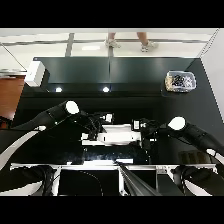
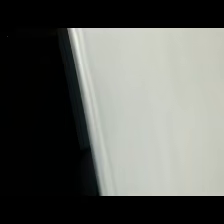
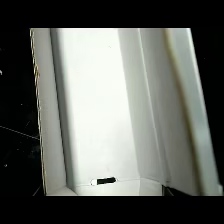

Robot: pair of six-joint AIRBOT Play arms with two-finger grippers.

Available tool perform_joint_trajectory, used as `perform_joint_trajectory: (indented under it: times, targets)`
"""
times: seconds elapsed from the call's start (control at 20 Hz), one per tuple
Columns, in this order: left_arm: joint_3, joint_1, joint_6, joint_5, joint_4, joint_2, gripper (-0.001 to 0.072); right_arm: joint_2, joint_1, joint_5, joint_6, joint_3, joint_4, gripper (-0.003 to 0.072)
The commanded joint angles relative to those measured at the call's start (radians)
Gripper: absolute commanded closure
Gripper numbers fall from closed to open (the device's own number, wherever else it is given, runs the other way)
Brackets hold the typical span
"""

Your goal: Fold the box and place the chain.

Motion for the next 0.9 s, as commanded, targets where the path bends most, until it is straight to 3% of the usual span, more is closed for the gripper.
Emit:
perform_joint_trajectory:
  times: [0.0,0.85]
  targets:
    - [0.001,-0.001,-0.001,0.003,-0.003,0.0,0.0686,-0.01,0.0,0.006,-0.023,-0.005,0.012,0.0047]
    - [0.001,-0.001,-0.001,0.024,-0.004,0.0,0.0686,-0.027,0.067,-0.109,-0.014,-0.043,-0.014,0.0047]
